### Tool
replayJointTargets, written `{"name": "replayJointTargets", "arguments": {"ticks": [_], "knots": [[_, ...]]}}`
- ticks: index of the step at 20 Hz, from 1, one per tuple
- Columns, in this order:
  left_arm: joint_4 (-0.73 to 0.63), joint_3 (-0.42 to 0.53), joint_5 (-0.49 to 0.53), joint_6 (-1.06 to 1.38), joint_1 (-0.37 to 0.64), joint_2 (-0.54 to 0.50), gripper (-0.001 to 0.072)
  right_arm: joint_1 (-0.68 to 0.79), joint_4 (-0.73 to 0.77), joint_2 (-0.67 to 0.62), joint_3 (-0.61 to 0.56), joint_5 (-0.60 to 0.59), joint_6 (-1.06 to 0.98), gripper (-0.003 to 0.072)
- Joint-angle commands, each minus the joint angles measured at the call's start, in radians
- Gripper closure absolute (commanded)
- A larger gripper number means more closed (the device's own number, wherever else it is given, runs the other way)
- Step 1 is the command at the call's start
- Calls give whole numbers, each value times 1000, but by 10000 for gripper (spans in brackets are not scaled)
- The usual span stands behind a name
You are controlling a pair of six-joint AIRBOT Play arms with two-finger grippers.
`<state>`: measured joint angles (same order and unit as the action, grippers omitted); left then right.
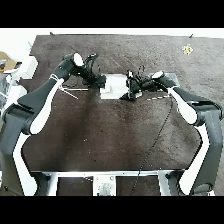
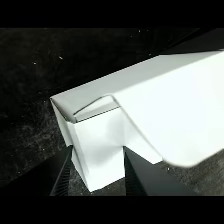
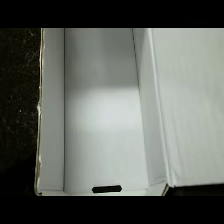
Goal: Fold the box and place the chain.
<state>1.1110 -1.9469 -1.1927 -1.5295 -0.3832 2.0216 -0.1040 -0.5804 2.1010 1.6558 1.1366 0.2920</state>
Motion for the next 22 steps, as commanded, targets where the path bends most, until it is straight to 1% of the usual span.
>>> {"name": "replayJointTargets", "arguments": {"ticks": [1, 4, 6, 9, 12, 17, 20, 22], "knots": [[62, -2, 24, -44, -28, -1, 359, -1, 0, 0, 0, 0, 0, 301], [139, -2, 39, -47, -58, -1, 359, -1, 0, 0, 0, 0, 0, 301], [189, -2, 30, -85, -63, 0, 359, -1, 0, 0, 0, 0, 0, 301], [206, -2, 35, -94, -64, 0, 359, -1, 0, 0, 0, 0, 0, 301], [309, -2, 50, -183, -94, 3, 367, -1, 0, 0, 0, 0, 0, 301], [464, -23, 34, -295, -142, 6, 366, -1, 0, 0, 0, 1, 0, 301], [483, -29, 33, -335, -147, 17, 366, -1, 0, 0, 0, 0, 0, 301], [484, -86, -14, -365, -147, 58, 366, -1, 0, 0, 0, 0, 0, 301]]}}
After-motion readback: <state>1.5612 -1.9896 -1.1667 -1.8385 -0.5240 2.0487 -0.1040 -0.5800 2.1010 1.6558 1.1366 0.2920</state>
